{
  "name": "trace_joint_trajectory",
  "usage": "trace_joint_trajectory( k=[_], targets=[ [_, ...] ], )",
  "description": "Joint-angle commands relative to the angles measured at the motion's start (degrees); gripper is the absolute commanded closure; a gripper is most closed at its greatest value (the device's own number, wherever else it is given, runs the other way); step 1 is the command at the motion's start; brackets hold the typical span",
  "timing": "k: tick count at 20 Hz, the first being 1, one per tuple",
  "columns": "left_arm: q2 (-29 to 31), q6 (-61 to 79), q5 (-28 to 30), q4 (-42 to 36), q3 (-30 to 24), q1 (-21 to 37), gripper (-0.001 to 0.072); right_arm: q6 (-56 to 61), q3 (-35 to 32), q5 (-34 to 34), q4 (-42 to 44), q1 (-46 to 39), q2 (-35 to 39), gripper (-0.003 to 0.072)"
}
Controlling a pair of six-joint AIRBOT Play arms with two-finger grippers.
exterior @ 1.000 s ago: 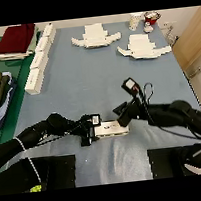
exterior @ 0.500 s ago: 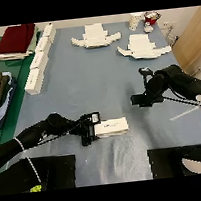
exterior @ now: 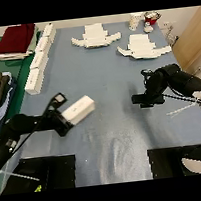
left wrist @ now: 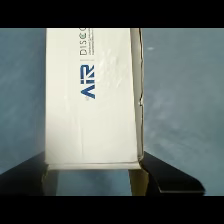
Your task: Fold the box.
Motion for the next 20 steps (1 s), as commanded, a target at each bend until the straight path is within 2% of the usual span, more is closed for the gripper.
trace_joint_trajectory(
  k=[1,3,5,11,14,20],
  targets=[
    [11.63,-14.19,-9.16,12.50,0.00,19.04,0.0169,0.02,0.07,0.92,-1.66,-0.02,-0.09,0.0682],
    [14.86,-14.27,-11.23,15.58,0.00,29.86,0.0169,-1.53,0.07,1.90,-2.01,-0.02,-0.09,0.0682],
    [14.05,-14.73,-8.52,16.17,-0.13,35.10,0.0169,-2.54,0.07,2.84,-2.23,-0.02,-0.09,0.0682],
    [-1.49,-14.53,4.22,16.79,0.46,36.09,0.0169,-3.32,0.07,3.15,-2.51,-0.02,-0.09,0.0682],
    [-10.40,-14.53,10.23,16.70,3.89,36.09,0.0169,-3.30,0.07,4.63,-2.49,-0.02,-0.09,0.0682],
    [-23.30,-12.44,12.66,14.91,14.01,36.06,0.0169,-3.30,0.07,8.24,-2.49,-0.02,-0.09,0.0682]
  ],
)
